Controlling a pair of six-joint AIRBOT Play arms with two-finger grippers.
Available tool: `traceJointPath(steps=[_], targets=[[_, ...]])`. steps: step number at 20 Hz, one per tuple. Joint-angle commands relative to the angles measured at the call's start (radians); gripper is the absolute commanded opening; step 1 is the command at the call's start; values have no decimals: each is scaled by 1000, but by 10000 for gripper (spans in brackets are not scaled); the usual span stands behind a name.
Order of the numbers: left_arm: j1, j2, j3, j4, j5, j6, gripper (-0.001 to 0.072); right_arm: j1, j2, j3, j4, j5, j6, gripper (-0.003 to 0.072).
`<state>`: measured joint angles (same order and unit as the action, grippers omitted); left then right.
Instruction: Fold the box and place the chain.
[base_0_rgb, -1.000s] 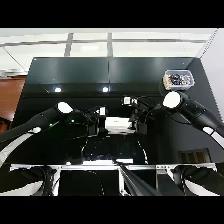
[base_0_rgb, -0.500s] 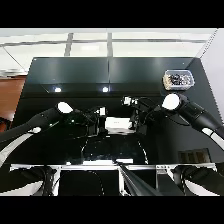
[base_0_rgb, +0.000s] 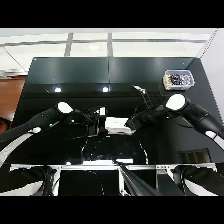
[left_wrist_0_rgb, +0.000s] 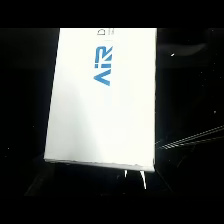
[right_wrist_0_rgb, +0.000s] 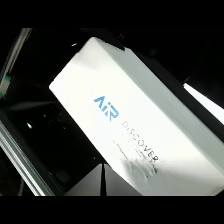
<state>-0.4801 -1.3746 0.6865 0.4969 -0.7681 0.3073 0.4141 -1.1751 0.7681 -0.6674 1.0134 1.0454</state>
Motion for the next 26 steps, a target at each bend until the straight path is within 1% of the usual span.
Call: traceJointPath(steps=[1, 4, 7, 9, 12, 13, 14, 15, 17, 18, 19, 21, 22, 24, 26], targets=[[-1, -1, 1, 0, 1, 0, 371, -3, -55, -41, 97, -64, 113, 19], [-1, -1, 1, 0, 1, 0, 371, -3, -113, -48, 64, -83, 113, 19], [0, -1, 1, -2, 1, 0, 371, -3, -119, -47, 48, -81, 109, 18], [0, 0, 1, -10, -1, -2, 371, -3, -103, -43, 45, -68, 95, 18], [2, 3, 5, -1, -2, -6, 381, -39, -23, 6, 34, -18, 72, 18], [1, 10, 11, 18, -2, -24, 446, -76, 17, 34, 21, 17, 72, 18], [2, 24, 20, 53, -2, -57, 590, -125, 60, 60, 8, 55, 72, 19], [2, 44, 28, 99, -1, -103, 713, -177, 103, 75, -3, 87, 72, 18], [4, 107, 43, 222, -14, -235, 714, -304, 194, 84, -47, 148, 73, 19], [10, 145, 52, 271, -49, -299, 715, -369, 232, 84, -84, 183, 74, 19], [15, 179, 60, 285, -86, -346, 714, -424, 257, 83, -120, 212, 77, 18], [6, 214, 85, 250, -124, -387, 715, -507, 274, 83, -154, 255, 78, 19], [-13, 212, 107, 217, -126, -394, 714, -531, 274, 80, -155, 255, 77, 19], [-73, 174, 162, 172, -82, -397, 713, -538, 274, 73, -153, 227, 77, 19], [-135, 71, 254, 168, -70, -470, 713, -537, 274, 64, -153, 207, 77, 19]])
